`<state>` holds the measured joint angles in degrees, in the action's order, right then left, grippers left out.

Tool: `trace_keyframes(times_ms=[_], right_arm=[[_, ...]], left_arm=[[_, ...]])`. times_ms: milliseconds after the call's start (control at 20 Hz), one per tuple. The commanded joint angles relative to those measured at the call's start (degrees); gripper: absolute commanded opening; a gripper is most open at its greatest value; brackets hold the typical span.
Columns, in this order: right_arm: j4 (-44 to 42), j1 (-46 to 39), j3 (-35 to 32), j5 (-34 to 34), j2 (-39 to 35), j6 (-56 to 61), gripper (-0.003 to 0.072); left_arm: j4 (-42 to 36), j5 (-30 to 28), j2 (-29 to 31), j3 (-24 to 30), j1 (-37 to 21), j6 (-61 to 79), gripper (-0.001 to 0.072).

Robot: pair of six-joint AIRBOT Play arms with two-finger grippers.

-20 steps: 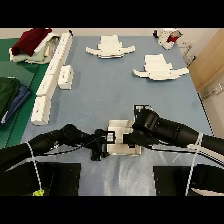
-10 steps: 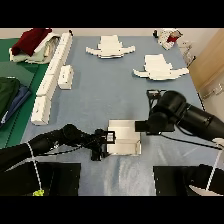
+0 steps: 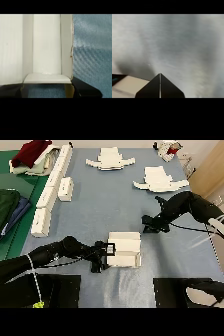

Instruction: Fold the box.

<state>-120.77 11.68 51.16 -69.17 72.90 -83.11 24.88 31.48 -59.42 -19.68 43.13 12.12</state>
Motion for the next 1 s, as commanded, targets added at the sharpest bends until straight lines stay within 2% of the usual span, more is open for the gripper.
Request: trace_keyframes(times_ms=[0, 150, 350, 650, 800, 950], right_arm=[[-22.1, -5.6, 0.3, -2.8, 10.1, -19.8, 0.0003], [-33.8, -5.2, 0.6, -15.9, 17.9, -31.7, 0.0003], [-34.6, -3.1, 0.6, -25.6, 18.0, -40.5, 0.0003], [-31.9, 2.6, 0.5, -24.0, 12.4, -46.2, 0.0002], [-28.0, 7.0, -1.4, -18.5, 7.0, -47.5, 0.0002], [-20.2, 13.2, -5.6, -8.4, 0.3, -47.9, 0.0002]], left_arm=[[0.0, 0.0, 0.0, 0.0, 0.0, 0.0, 0.0522], [0.0, 0.0, 0.0, 0.0, 0.0, 0.0, 0.0522], [0.0, 0.0, 0.0, 0.0, 0.0, 0.0, 0.0522], [0.0, 0.0, 0.0, 0.0, 0.0, 0.0, 0.0522], [0.0, 0.0, 0.0, 0.0, 0.0, 0.0, 0.0522], [0.0, 0.0, 0.0, 0.0, 0.0, 0.0, 0.0523]])
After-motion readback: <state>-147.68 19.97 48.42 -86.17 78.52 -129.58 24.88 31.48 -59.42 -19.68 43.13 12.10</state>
